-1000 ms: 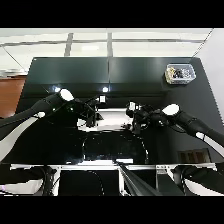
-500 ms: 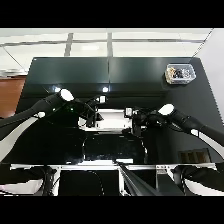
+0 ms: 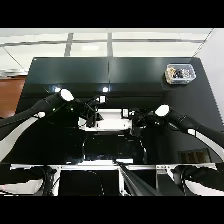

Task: Fold the box and place the chain.

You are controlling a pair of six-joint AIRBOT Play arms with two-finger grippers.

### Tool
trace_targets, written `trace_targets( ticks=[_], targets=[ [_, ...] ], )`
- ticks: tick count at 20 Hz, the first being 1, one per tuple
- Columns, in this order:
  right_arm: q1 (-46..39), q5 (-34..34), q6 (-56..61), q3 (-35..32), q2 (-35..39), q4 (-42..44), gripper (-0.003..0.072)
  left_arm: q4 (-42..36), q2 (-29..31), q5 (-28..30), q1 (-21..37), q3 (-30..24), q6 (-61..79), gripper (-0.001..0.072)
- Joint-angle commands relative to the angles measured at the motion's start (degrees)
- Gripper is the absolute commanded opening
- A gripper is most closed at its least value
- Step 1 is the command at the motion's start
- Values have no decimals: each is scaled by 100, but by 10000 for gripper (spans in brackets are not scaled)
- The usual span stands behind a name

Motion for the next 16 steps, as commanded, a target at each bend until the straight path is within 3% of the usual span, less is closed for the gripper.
trace_targets(
  ticks=[1,16],
  targets=[
    [39,-103,205,28,-28,-138,704,4,2,-7,0,4,7,28],
    [195,-308,413,33,-55,-404,704,2,0,-4,0,4,7,28]
  ],
)
